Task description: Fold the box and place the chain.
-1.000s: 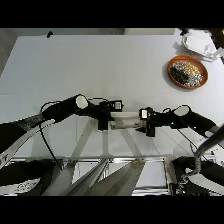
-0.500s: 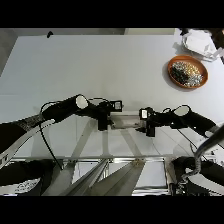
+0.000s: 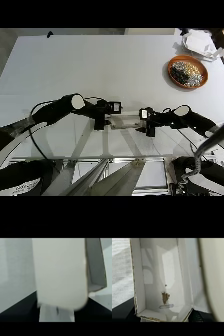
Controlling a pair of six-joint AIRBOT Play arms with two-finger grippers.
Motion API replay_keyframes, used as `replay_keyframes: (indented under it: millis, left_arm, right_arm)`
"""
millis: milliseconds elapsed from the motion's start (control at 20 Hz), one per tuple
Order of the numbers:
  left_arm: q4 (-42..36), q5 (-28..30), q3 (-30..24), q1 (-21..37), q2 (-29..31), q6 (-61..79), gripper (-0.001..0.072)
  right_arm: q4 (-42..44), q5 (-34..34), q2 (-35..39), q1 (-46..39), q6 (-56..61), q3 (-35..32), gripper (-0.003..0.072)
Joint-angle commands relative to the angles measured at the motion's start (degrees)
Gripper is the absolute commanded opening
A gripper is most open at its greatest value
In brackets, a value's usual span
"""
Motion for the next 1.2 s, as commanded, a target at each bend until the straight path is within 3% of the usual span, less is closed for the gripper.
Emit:
replay_keyframes:
  millis: [0, 150, 200, 250, 300, 500, 650, 750, 850, 1050, 1150]
  left_arm:
    - [11.56, -0.46, 0.02, 0.02, 8.11, -8.9, 0.0416]
    - [14.03, -0.5, 0.02, 0.02, 18.08, -10.51, 0.0401]
    - [12.61, -0.76, 0.02, 0.02, 20.92, -11.39, 0.0308]
    - [9.66, -1.42, 0.02, 0.0, 23.37, -12.79, 0.0143]
    - [5.88, -3.39, 0.02, 0.0, 24.9, -13.27, 0.0027]
    - [-2.99, -13.09, -0.66, -1.86, 23.71, -14.95, 0.0008]
    - [-5.05, -11.26, -1.66, -7.1, 19.32, -18.18, 0.0008]
    - [-7.56, -4.74, -1.64, -10.58, 15.52, -18.18, 0.0008]
    - [-9.92, 7.54, -1.64, -12.63, 11.87, -18.45, 0.0007]
    - [-16.0, 33.73, -1.64, -11.13, 6.05, -30.47, 0.0006]
    - [-16.04, 36.63, -1.64, -10.03, 3.74, -34.14, 0.0006]
  right_arm:
    - [0.0, 0.02, -0.02, 0.04, 0.0, -0.04, 0.0459]
    - [0.0, 0.02, -0.02, 0.04, -0.02, -0.04, 0.0459]
    - [0.0, 0.02, -0.02, 0.04, -0.02, -0.04, 0.0459]
    - [0.0, 0.04, -0.02, 0.04, 0.0, -0.04, 0.0459]
    - [0.0, 0.02, -0.02, 0.04, -0.02, -0.04, 0.0459]
    - [0.0, 0.02, -0.02, 0.04, -0.02, -0.04, 0.0459]
    - [0.0, 0.02, -0.02, 0.04, 0.0, -0.04, 0.0459]
    - [0.0, 0.02, -0.02, 0.04, -0.02, -0.04, 0.0459]
    - [0.0, 0.02, -0.02, 0.04, -0.02, -0.04, 0.0459]
    - [0.0, 0.02, -0.02, 0.04, -0.02, -0.04, 0.0459]
    - [0.0, 0.02, -0.02, 0.04, -0.02, -0.04, 0.0459]
